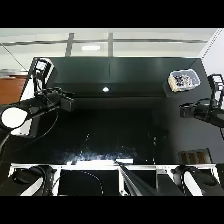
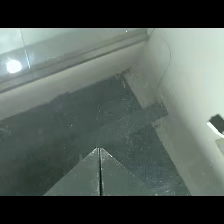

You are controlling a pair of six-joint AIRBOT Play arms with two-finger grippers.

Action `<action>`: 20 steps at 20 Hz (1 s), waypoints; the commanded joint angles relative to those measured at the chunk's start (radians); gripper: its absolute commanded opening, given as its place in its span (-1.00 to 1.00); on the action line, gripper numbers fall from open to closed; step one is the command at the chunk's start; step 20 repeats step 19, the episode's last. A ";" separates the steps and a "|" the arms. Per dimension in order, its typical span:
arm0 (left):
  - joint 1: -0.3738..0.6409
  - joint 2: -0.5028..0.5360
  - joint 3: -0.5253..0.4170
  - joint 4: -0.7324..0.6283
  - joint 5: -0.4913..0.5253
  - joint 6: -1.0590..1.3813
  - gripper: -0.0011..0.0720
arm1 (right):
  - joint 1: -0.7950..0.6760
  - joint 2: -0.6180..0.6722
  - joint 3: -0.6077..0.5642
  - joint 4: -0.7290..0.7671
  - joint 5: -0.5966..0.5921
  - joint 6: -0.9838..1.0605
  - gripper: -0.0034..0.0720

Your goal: Fold the box and place the chain.

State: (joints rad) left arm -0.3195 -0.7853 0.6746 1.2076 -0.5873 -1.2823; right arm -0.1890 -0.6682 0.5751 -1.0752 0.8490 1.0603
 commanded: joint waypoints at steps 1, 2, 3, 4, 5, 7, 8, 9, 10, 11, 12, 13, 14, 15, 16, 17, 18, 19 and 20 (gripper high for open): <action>-0.024 0.002 -0.019 0.012 0.074 -0.054 -0.90 | 0.002 0.026 -0.028 -0.052 -0.027 0.006 -0.82; -0.025 0.002 -0.019 0.006 0.070 -0.053 -0.89 | 0.002 0.026 -0.028 -0.051 -0.008 0.006 -0.82; -0.029 0.007 -0.019 0.008 0.056 -0.034 -0.89 | 0.002 0.026 -0.028 -0.052 0.024 0.006 -0.82; -0.028 0.018 -0.022 0.008 0.047 -0.003 -0.89 | 0.002 0.026 -0.028 -0.052 0.040 0.006 -0.82; -0.028 0.030 -0.028 0.008 0.050 -0.002 -0.89 | 0.002 0.026 -0.028 -0.051 0.043 0.006 -0.82; -0.028 0.043 -0.037 0.007 0.048 -0.004 -0.90 | 0.002 0.026 -0.028 -0.052 0.043 0.006 -0.82; -0.028 0.042 -0.039 0.007 0.048 -0.004 -0.89 | 0.002 0.026 -0.028 -0.052 0.043 0.006 -0.82; -0.028 0.041 -0.040 0.008 0.048 -0.004 -0.89 | 0.002 0.026 -0.028 -0.052 0.043 0.006 -0.82; -0.028 0.041 -0.042 0.008 0.049 -0.004 -0.89 | 0.002 0.026 -0.028 -0.052 0.043 0.006 -0.82; -0.028 0.041 -0.043 0.008 0.053 -0.004 -0.89 | 0.002 0.026 -0.028 -0.052 0.043 0.006 -0.82; -0.028 0.041 -0.043 0.008 0.054 -0.004 -0.89 | 0.002 0.026 -0.028 -0.052 0.043 0.006 -0.82; -0.028 0.041 -0.043 0.008 0.056 -0.004 -0.89 | 0.002 0.026 -0.028 -0.052 0.043 0.006 -0.82; -0.028 0.041 -0.043 0.008 0.056 -0.004 -0.89 | 0.002 0.026 -0.028 -0.052 0.043 0.006 -0.82; -0.028 0.041 -0.043 0.008 0.056 -0.004 -0.89 | 0.002 0.026 -0.028 -0.052 0.043 0.006 -0.82; -0.028 0.041 -0.043 0.008 0.056 -0.004 -0.89 | 0.002 0.026 -0.028 -0.052 0.043 0.006 -0.82; -0.028 0.041 -0.043 0.008 0.056 -0.004 -0.89 | 0.002 0.026 -0.028 -0.052 0.043 0.006 -0.82; -0.028 0.041 -0.043 0.008 0.056 -0.004 -0.89 | 0.002 0.026 -0.028 -0.052 0.043 0.006 -0.82; -0.028 0.041 -0.043 0.008 0.056 -0.004 -0.89 | 0.002 0.026 -0.028 -0.052 0.043 0.006 -0.82; -0.028 0.041 -0.043 0.008 0.056 -0.004 -0.89 | 0.002 0.026 -0.028 -0.052 0.043 0.006 -0.82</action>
